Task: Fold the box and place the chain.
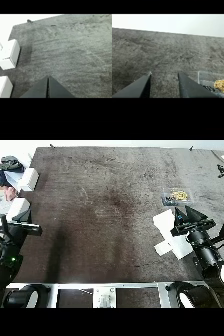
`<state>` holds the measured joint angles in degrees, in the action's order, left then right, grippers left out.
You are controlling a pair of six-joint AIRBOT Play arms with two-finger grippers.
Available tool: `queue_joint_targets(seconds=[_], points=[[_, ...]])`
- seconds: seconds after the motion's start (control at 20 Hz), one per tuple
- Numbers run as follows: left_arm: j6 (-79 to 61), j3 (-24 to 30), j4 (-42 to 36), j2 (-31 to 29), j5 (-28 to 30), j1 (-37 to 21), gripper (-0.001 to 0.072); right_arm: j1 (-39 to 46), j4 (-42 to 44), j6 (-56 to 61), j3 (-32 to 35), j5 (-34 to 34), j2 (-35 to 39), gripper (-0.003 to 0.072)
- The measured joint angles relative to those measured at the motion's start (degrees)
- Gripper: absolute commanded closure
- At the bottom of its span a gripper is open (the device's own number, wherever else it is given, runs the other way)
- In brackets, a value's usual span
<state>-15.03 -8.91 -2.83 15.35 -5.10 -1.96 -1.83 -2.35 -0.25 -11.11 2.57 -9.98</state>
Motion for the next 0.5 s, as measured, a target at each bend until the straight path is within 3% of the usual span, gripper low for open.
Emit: queue_joint_targets(seconds=[0.5], points=[[0.0, 0.0, 0.0, 0.0, 0.0, 0.0, 0.0697, 0.0, -0.4, 0.0, -0.4, 0.0, 0.0, 0.0299]])
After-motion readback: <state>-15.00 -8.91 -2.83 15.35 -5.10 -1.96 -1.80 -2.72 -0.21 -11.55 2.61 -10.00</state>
